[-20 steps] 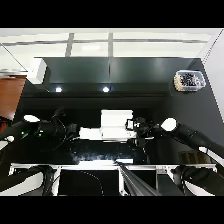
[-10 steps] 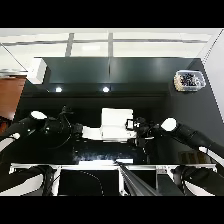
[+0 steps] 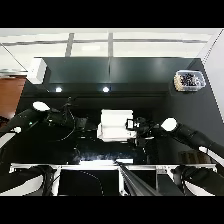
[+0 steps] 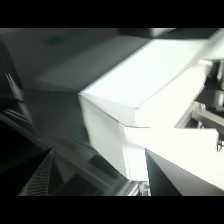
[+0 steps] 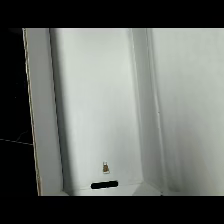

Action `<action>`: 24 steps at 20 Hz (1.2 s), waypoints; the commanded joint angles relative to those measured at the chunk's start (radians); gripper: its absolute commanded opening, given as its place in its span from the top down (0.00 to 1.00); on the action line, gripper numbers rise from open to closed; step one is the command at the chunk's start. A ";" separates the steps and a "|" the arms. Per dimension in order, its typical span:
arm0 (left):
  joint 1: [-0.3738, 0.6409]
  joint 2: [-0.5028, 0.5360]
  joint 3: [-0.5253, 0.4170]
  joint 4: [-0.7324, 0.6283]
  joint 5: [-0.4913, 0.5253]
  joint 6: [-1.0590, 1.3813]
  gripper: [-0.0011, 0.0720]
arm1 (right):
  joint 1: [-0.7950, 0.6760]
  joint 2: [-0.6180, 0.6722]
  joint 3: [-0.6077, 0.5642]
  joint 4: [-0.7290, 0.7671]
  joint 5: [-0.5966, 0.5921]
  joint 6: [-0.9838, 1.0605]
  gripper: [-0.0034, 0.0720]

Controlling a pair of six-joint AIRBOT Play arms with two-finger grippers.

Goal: Fold the box and place the chain.

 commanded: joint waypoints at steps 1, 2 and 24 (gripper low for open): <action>-0.093 0.002 0.063 0.090 0.050 -0.156 0.10 | 0.000 0.000 0.000 0.000 0.000 0.000 0.61; -0.125 0.002 0.087 0.140 0.074 -0.211 0.10 | 0.000 0.000 0.000 0.000 0.000 0.000 0.61; -0.630 -0.035 0.323 0.916 0.126 -1.281 0.12 | 0.000 0.000 0.000 0.000 -0.021 0.000 0.61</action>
